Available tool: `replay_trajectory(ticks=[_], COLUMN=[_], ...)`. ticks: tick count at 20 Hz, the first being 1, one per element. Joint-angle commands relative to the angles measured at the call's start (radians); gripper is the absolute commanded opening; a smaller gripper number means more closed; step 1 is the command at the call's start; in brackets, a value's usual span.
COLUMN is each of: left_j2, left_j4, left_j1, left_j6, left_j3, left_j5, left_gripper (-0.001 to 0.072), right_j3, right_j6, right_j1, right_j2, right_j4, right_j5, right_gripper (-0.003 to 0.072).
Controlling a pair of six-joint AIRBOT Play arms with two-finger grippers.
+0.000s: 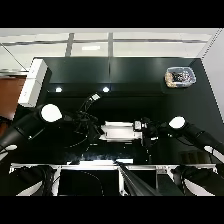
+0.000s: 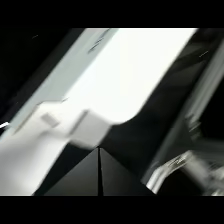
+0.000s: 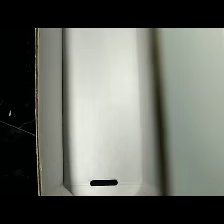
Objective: Fold the box and place the chain.
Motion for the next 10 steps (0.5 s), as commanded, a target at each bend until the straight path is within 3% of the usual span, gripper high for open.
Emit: replay_trajectory(ticks=[1,3,5,10], left_j2=[0.001,-0.039,-0.102,-0.256], left_j4=[-0.485,-0.594,-0.653,-0.582], left_j1=[-0.003,-0.003,-0.003,-0.003], left_j6=[0.218,0.346,0.447,0.536], left_j3=[-0.106,-0.107,-0.091,-0.033], left_j5=[0.258,0.354,0.383,0.406], left_gripper=[0.0027,0.0027,0.0026,0.0026], right_j3=[0.001,0.001,0.001,0.001], right_j6=[0.000,0.000,0.000,0.000], right_j1=[0.000,0.000,0.000,0.000], right_j2=[-0.001,-0.001,-0.001,-0.001], right_j4=[0.000,0.000,0.000,0.000], right_j5=[0.000,0.000,0.000,0.000], right_gripper=[0.0525,0.0525,0.0525,0.0525])
